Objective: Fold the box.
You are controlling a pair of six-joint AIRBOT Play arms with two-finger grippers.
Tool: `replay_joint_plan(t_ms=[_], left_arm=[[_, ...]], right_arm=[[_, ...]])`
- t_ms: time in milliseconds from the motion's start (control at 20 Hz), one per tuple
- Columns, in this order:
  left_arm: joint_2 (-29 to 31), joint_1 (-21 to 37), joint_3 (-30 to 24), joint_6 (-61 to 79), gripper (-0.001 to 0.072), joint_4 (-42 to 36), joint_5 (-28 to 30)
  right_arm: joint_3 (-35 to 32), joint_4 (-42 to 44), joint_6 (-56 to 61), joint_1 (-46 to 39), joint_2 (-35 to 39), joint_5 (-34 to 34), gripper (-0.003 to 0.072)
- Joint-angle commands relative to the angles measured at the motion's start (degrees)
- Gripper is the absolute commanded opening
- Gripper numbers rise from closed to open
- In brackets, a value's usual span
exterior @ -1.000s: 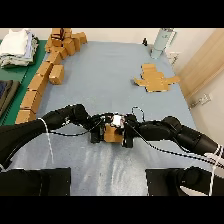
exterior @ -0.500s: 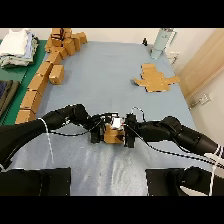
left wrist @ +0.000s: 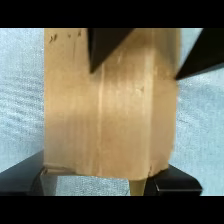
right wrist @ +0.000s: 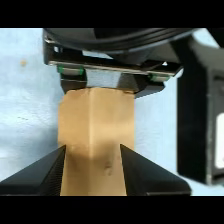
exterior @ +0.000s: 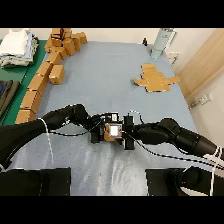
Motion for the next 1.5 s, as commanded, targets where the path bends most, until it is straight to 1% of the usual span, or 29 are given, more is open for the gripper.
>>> replay_joint_plan(t_ms=[0,200,300,400,450,500,550,600,950,1000,1050,1450], left_arm=[[0.04,0.04,-0.02,0.02,0.0495,0.02,0.00],[0.04,0.04,0.00,0.02,0.0494,0.02,0.02],[0.04,0.04,0.00,0.00,0.0495,0.02,0.00],[0.04,0.04,-0.02,0.02,0.0494,0.02,0.00],[0.04,0.04,0.00,0.02,0.0494,0.02,0.00],[0.04,0.04,0.00,0.02,0.0494,0.02,0.02],[0.04,0.04,0.00,0.02,0.0494,0.02,0.00],[0.04,0.04,0.00,0.02,0.0495,0.02,0.00],[0.04,0.04,0.00,0.02,0.0495,0.02,0.00],[0.04,0.04,0.00,0.02,0.0494,0.02,0.02],[0.04,0.04,0.00,0.02,0.0495,0.02,0.02],[0.04,0.04,0.00,0.02,0.0495,0.02,0.00]], right_arm=[[0.02,-3.17,-0.63,0.31,-0.66,2.82,0.0552],[0.02,-3.15,-0.63,0.33,-1.14,2.73,0.0548],[0.02,-3.15,-0.63,0.33,-1.14,2.56,0.0512],[0.02,-3.13,-0.63,0.33,-1.14,1.88,0.0341],[0.02,-3.08,-0.63,0.33,-1.14,1.42,0.0340],[0.02,-2.89,-0.63,0.33,-1.09,1.03,0.0309],[0.02,-2.67,-0.63,0.33,-1.07,0.70,0.0257],[0.02,-2.58,-0.63,0.33,-1.05,0.63,0.0232],[0.04,-2.47,-0.63,0.33,-0.87,0.63,0.0225],[0.04,-2.49,-0.63,0.33,-0.63,0.63,0.0182],[0.04,-2.49,-0.61,0.31,-0.26,0.63,0.0156],[0.04,-2.47,-0.61,0.31,1.18,0.66,0.0157]])
